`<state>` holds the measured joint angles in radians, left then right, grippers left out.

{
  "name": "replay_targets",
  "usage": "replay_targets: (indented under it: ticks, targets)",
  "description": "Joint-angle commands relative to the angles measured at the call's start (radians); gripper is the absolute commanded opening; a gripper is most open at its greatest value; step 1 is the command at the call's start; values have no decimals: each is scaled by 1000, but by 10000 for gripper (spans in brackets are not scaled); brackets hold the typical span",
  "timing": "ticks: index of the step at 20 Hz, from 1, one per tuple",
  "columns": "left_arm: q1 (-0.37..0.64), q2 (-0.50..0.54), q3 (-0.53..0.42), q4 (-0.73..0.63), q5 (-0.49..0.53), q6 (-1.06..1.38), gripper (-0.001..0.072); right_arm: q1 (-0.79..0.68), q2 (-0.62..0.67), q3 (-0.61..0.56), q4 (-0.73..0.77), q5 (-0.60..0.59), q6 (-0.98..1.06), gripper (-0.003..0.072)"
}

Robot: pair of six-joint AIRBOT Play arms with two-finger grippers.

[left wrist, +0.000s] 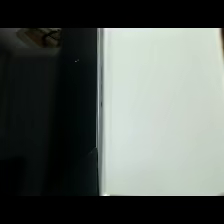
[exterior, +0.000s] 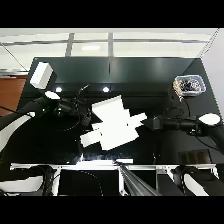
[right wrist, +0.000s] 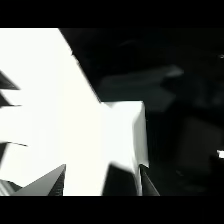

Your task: Fold the box and place the chain.

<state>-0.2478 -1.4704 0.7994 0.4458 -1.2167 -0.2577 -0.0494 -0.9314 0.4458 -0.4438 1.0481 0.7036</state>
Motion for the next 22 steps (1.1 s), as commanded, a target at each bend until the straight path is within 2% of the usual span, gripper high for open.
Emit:
replay_targets:
  ticks: [1, 3, 5, 7, 11, 13, 16, 22]
  targets:
    - [-97, 129, 7, 192, 87, -19, 18, -71, 1, 104, -231, 130, -2, 526]
    - [-169, 187, 8, 299, 165, -18, 21, -74, 1, 159, -320, 134, -46, 526]
    - [-217, 183, 8, 352, 155, 97, 22, -74, 1, 182, -307, 122, -168, 526]
    - [-261, 180, 7, 415, 191, 183, 22, -69, 1, 183, -260, 114, -253, 526]
    - [-248, 151, -12, 237, 308, 273, 22, 23, 0, 182, -272, 114, -330, 525]
    - [-249, 139, -30, 236, 351, 277, 22, 82, 0, 181, -272, 102, -371, 525]
    - [-246, 134, -79, 237, 396, 276, 23, 156, 0, 155, -272, 17, -372, 525]
    - [-245, 134, -92, 238, 405, 277, 24, 315, 0, 51, -272, -85, -427, 525]
